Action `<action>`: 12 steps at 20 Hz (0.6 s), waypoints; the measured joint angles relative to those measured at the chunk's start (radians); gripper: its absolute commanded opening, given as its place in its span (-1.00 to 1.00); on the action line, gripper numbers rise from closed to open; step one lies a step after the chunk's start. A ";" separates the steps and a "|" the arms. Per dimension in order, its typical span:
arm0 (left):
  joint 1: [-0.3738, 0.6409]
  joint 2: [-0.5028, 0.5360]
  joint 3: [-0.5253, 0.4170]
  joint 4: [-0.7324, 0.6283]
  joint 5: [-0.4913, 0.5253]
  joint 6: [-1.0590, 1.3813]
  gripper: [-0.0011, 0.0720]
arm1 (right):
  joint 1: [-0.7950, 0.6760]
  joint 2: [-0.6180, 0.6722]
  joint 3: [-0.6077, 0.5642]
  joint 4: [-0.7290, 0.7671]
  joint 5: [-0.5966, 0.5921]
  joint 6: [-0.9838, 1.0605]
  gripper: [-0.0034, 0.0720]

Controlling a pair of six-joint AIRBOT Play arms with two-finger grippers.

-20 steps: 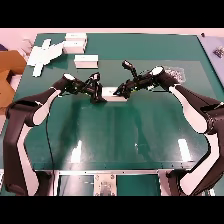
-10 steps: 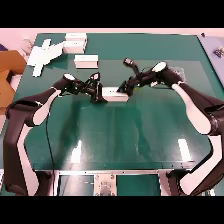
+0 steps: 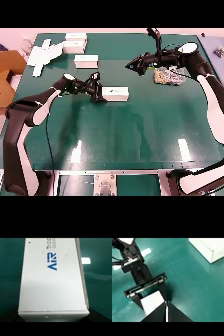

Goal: Fold the box and place the chain.

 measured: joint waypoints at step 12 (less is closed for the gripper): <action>0.206 0.177 -0.059 0.087 -0.043 -0.212 -0.94 | -0.012 0.012 0.001 0.000 -0.003 0.016 -0.79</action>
